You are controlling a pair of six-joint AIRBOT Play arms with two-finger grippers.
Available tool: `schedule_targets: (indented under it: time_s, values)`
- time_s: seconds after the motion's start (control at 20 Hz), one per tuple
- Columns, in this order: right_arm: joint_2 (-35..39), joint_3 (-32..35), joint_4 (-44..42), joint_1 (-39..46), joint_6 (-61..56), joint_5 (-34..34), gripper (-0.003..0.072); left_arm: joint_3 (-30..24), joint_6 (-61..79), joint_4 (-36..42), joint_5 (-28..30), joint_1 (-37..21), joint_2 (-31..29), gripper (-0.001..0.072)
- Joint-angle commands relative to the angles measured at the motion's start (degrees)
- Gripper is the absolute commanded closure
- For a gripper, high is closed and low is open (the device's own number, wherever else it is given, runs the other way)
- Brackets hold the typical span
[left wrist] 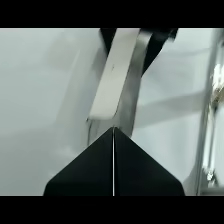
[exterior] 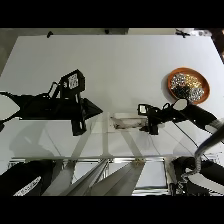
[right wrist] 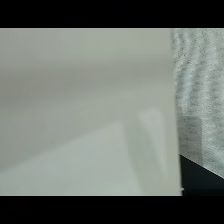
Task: Fold the box and place the chain.
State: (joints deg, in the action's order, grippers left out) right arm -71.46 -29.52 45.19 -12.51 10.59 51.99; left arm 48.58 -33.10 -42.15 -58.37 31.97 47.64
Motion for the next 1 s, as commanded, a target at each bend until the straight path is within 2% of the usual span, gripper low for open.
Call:
schedule_targets:
  time_s: [0.0, 0.2, 0.35, 0.6, 0.95]
  values:
    - [0.02, 0.02, 0.00, -0.04, 0.00, 0.00, 0.0229, 0.00, 2.01, 7.37, 6.80, 5.44, 3.96, 0.0707]
    - [0.02, 0.02, 0.00, -0.04, 0.00, 0.00, 0.0229, 0.00, 2.03, 5.53, 12.55, 13.20, 14.27, 0.0707]
    - [0.02, 0.02, 0.00, -0.04, 0.00, 0.00, 0.0229, 0.00, 2.03, 3.96, 18.18, 14.80, 19.65, 0.0707]
    - [0.02, 0.02, 0.00, -0.04, 0.00, 0.00, 0.0229, 0.00, 2.25, 3.96, 26.18, 14.71, 23.32, 0.0706]
    - [0.02, 0.02, 0.00, -0.04, 0.00, 0.00, 0.0229, 0.00, 4.68, 3.98, 29.38, 14.71, 24.76, 0.0707]
